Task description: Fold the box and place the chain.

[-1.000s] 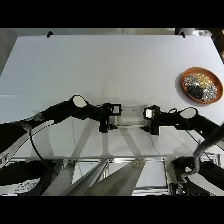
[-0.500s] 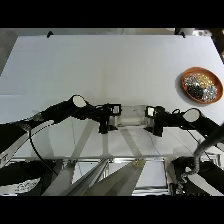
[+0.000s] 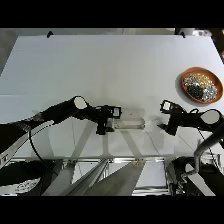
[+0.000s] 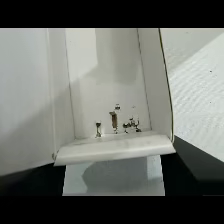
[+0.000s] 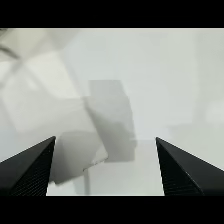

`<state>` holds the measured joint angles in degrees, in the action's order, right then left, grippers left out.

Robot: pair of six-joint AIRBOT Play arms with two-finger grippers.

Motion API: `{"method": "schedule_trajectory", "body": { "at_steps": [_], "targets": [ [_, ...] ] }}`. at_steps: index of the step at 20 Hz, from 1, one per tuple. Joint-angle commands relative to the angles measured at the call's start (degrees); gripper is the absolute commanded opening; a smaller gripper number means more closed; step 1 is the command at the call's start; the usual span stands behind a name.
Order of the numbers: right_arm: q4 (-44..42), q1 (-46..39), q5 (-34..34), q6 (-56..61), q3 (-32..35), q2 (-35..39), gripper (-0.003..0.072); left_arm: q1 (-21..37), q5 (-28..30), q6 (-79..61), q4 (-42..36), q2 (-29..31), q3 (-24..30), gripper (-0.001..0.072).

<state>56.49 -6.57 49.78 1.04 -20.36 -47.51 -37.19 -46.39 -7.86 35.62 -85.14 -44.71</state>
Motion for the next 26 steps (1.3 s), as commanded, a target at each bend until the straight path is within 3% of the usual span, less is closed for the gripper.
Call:
{"method": "schedule_trajectory", "body": {
  "at_steps": [1, 7, 10, 11, 12, 14, 16, 18, 24, 26],
  "targets": [
    [-2.95, -2.47, 2.40, 0.66, 0.00, 4.13, 0.0720, 0.07, 1.60, 1.90, 1.27, -0.02, -0.02, 0.0253],
    [-8.68, -2.47, 3.45, -0.11, 0.00, 7.61, 0.0713, -0.04, 1.64, 1.92, 0.87, -0.04, -0.02, 0.0253],
    [-15.58, -2.47, 4.04, -1.53, 0.00, 10.21, 0.0700, 0.00, 1.64, 1.90, 0.92, -0.04, -0.02, 0.0253],
    [-19.61, -2.47, 5.22, -1.57, 0.00, 10.49, 0.0596, -0.02, 1.64, 1.90, 0.90, -0.04, -0.02, 0.0252],
    [-23.47, -2.10, 7.19, -1.55, 0.02, 10.32, 0.0423, -0.04, 1.62, 1.90, 0.90, -0.04, -0.02, 0.0252],
    [-27.28, 0.61, 11.65, -3.52, 0.02, 10.21, 0.0008, -0.02, 1.64, 1.90, 0.90, -0.04, -0.02, 0.0251],
    [-27.04, 5.14, 12.74, -6.56, 0.02, 10.01, 0.0017, -0.02, 1.60, 1.90, 0.90, -0.04, -0.02, 0.0252],
    [-27.54, 10.32, 9.22, -6.80, 0.02, 8.90, 0.0017, -0.04, 1.60, 1.90, 0.90, -0.04, -0.02, 0.0252],
    [-41.62, 18.95, -13.35, -10.78, 0.02, -1.84, 0.0012, -0.02, 1.57, 1.90, 0.90, -0.04, -0.02, 0.0252],
    [-44.06, 18.95, -16.50, -10.80, 0.02, -7.26, 0.0012, -0.02, 1.57, 1.90, 0.92, -0.04, -0.02, 0.0252]
  ]
}}
